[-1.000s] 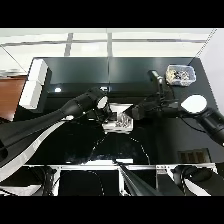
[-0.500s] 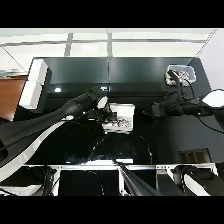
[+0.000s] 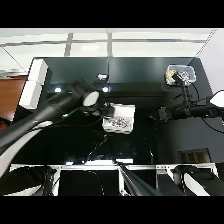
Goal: Fold the box and place the chain.
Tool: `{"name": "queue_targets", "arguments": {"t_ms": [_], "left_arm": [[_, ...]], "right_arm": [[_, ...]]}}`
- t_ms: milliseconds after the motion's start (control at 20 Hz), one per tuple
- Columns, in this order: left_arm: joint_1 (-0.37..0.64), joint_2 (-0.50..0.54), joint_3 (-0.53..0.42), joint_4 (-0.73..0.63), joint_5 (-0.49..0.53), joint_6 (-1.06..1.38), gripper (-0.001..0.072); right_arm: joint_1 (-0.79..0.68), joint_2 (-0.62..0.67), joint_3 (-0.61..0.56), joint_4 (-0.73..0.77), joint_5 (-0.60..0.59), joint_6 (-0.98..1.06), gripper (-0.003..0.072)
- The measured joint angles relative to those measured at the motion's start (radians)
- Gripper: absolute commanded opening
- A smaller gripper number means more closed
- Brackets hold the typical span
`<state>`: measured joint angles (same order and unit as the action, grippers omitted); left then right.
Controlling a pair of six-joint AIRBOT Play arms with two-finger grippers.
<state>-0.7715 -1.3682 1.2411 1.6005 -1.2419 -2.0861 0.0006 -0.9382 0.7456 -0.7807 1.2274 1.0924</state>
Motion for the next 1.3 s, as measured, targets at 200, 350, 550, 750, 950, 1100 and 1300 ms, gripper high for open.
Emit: {"name": "queue_targets", "arguments": {"t_ms": [200, 350, 550, 750, 950, 1100, 1300], "left_arm": [[0.202, 0.174, -0.151, 0.059, -0.021, 0.072, 0.0602], [0.414, 0.232, -0.310, -0.198, 0.072, 0.311, 0.0600], [0.561, 0.232, -0.478, -0.620, 0.212, 1.000, 0.0709], [0.537, 0.171, -0.542, -0.793, 0.268, 1.680, 0.0709], [0.470, 0.101, -0.556, -0.883, 0.332, 2.172, 0.0706], [0.448, 0.038, -0.536, -0.997, 0.343, 2.345, 0.0706], [0.432, -0.026, -0.502, -1.068, 0.331, 2.437, 0.0705]], "right_arm": [[-0.002, 0.000, 0.000, -0.002, -0.003, 0.000, 0.0307], [-0.003, 0.000, 0.000, -0.002, -0.015, 0.000, 0.0307], [-0.003, 0.000, 0.000, -0.002, -0.042, 0.000, 0.0307], [-0.003, 0.000, 0.000, -0.003, -0.062, 0.000, 0.0307], [-0.003, 0.000, 0.000, -0.002, -0.079, 0.000, 0.0307], [-0.002, 0.000, 0.000, 0.003, -0.086, 0.000, 0.0307], [0.000, 0.000, 0.000, 0.005, -0.087, 0.000, 0.0307]]}}
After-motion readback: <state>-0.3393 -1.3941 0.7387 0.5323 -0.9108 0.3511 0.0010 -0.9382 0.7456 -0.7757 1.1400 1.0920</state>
